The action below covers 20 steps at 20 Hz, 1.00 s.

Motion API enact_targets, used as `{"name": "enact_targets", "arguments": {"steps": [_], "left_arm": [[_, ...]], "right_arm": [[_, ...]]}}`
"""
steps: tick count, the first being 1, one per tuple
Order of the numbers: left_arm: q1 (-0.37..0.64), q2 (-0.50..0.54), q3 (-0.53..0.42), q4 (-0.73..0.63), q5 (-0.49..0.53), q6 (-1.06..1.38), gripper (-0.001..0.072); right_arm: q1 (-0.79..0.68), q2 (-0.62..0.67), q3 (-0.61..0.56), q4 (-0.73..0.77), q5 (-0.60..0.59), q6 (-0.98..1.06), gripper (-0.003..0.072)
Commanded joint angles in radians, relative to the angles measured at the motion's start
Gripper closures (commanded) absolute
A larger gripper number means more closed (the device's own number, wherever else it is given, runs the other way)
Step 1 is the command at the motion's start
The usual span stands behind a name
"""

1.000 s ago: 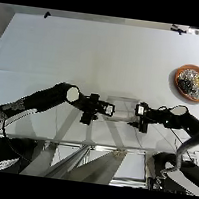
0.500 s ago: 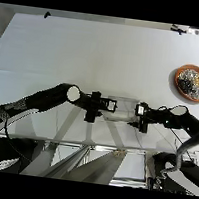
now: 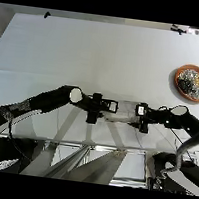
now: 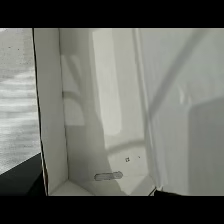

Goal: Fold the box and place the chain.

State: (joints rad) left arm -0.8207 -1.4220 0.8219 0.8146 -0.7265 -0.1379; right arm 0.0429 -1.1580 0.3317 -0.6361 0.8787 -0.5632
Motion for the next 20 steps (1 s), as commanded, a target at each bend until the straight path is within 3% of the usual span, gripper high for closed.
{"name": "enact_targets", "arguments": {"steps": [1,4,6,20], "left_arm": [[0.006,0.015,-0.001,-0.006,-0.018,0.001,0.0476],[0.025,0.041,0.0,0.01,-0.018,0.003,0.0473],[0.036,0.048,0.0,0.01,-0.018,0.003,0.0416],[0.025,0.008,0.0,0.014,-0.063,0.008,0.0416]], "right_arm": [[0.001,0.0,0.0,0.005,-0.004,0.005,0.0329],[0.001,0.0,0.0,0.005,-0.004,0.005,0.0329],[0.001,0.0,0.0,0.005,-0.004,0.005,0.0329],[0.001,0.0,0.0,0.005,-0.004,0.005,0.0329]]}}
